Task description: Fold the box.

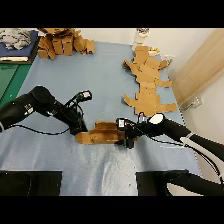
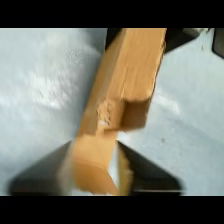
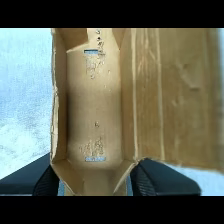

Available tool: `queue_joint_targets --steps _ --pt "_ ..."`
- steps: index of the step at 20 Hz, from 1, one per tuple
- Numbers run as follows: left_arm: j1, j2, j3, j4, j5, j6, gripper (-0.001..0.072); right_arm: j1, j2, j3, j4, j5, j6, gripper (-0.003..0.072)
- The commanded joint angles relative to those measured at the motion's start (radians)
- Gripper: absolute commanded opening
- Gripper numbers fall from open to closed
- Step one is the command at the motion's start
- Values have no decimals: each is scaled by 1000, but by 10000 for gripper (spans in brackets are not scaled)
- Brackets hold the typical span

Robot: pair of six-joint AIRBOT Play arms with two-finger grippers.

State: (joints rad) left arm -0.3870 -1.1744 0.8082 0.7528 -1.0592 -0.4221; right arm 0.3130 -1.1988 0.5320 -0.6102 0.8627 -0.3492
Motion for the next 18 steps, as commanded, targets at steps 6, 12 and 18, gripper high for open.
queue_joint_targets --steps 6,12,18 --pt "-174 33 1 -105 23 -444 13 0 -1 0 0 -5 0 607" --pt "-101 -27 1 -265 221 -444 13 0 -1 0 0 -7 0 607" --pt "-86 -190 27 -313 268 -443 12 0 -1 0 0 -7 0 607"
